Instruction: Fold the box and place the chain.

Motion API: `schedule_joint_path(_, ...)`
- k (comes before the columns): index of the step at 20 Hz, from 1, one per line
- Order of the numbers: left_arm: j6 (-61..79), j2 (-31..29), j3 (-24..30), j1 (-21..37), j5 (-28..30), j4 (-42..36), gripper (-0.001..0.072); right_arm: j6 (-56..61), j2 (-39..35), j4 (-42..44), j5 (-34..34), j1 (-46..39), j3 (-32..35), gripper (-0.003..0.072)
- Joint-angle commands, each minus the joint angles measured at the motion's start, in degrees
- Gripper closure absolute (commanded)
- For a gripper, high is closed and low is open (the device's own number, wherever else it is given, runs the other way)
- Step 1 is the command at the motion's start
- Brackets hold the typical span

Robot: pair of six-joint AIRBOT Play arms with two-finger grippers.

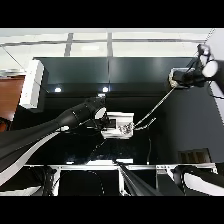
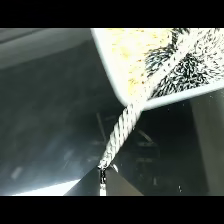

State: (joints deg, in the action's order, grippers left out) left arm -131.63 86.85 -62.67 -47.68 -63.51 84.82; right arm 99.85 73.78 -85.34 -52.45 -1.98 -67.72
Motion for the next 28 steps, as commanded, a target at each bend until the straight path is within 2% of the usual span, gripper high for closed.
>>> schedule_joint_path(1, 0.0, 0.0, 0.0, 0.0, 0.0, 0.0, 0.0677, -8.5, -14.0, 5.9, -11.1, 2.2, -0.2, 0.0674)
schedule_joint_path(4, 0.0, 0.0, 0.0, 0.0, 0.0, 0.0, 0.0677, -9.3, -22.9, 11.5, -15.4, 5.4, -0.2, 0.0674)
schedule_joint_path(8, 0.0, 0.0, 0.0, 0.0, -0.2, 0.0, 0.0678, -9.6, -28.3, 20.7, -18.4, 8.5, -0.2, 0.0674)
schedule_joint_path(13, 0.0, 0.0, 0.0, 0.0, -0.2, 0.0, 0.0678, -15.9, -28.9, 36.4, -19.4, 10.3, -0.2, 0.0674)
schedule_joint_path(18, 0.0, 0.0, 0.0, 0.0, -0.2, 0.0, 0.0678, -16.4, -28.6, 36.9, -19.3, 10.3, 0.7, 0.0673)
schedule_joint_path(24, 0.0, 0.0, 0.0, 0.0, -0.2, 0.0, 0.0677, -19.4, -28.2, 47.9, -17.5, 10.4, 10.0, 0.0673)
schedule_joint_path(28, 0.0, 0.0, 0.0, 0.0, -0.2, 0.0, 0.0678, -19.8, -27.8, 48.1, -14.8, 13.9, 12.7, 0.0673)
